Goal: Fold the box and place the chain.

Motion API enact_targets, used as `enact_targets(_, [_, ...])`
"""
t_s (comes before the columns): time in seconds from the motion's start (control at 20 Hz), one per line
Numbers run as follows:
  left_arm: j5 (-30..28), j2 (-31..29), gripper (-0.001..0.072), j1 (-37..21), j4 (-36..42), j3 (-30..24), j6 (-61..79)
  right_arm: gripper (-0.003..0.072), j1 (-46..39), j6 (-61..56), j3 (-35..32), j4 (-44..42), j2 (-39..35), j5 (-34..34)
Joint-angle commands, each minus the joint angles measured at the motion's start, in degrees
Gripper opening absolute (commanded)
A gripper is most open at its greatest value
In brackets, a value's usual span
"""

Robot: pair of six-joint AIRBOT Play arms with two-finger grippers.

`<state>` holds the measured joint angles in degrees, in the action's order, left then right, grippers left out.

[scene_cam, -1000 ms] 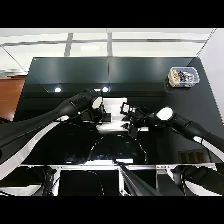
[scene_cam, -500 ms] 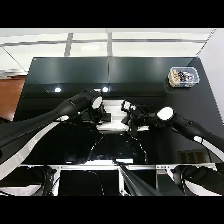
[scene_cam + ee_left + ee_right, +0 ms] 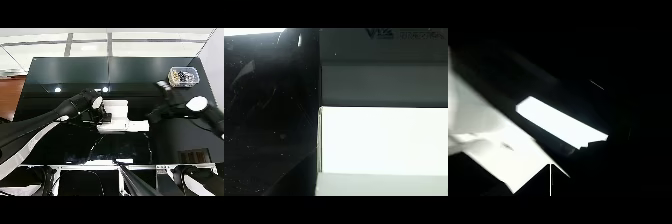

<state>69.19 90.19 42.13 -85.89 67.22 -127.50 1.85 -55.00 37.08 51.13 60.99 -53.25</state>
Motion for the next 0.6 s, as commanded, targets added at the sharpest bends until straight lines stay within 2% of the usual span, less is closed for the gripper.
enact_targets(0.0, [0.04,-0.02,0.0027,-0.02,-0.13,0.02,-0.04,0.0014,-16.11,-21.14,-3.8,5.11,-1.42,-3.37])
enact_targets(0.1, [0.0,-0.02,0.0027,-0.04,-0.13,0.02,-0.04,0.0014,-22.18,-20.96,-7.67,-2.64,-0.76,-3.39])
enact_targets(0.2, [0.02,-0.02,0.0027,-0.04,-0.13,0.02,-0.04,0.0014,-23.5,-15.5,-10.56,-8.57,1.27,-5.49])
enact_targets(0.4, [0.02,-0.02,0.0027,-0.04,-0.13,0.02,-0.04,0.0014,-19.56,-1.68,-12.87,-20.26,9.66,-11.41])
enact_targets(0.55, [0.04,-0.02,0.0027,-0.04,-0.11,0.02,-0.04,0.0015,-13.68,3.63,-12.87,-28.37,14.27,-9.35])
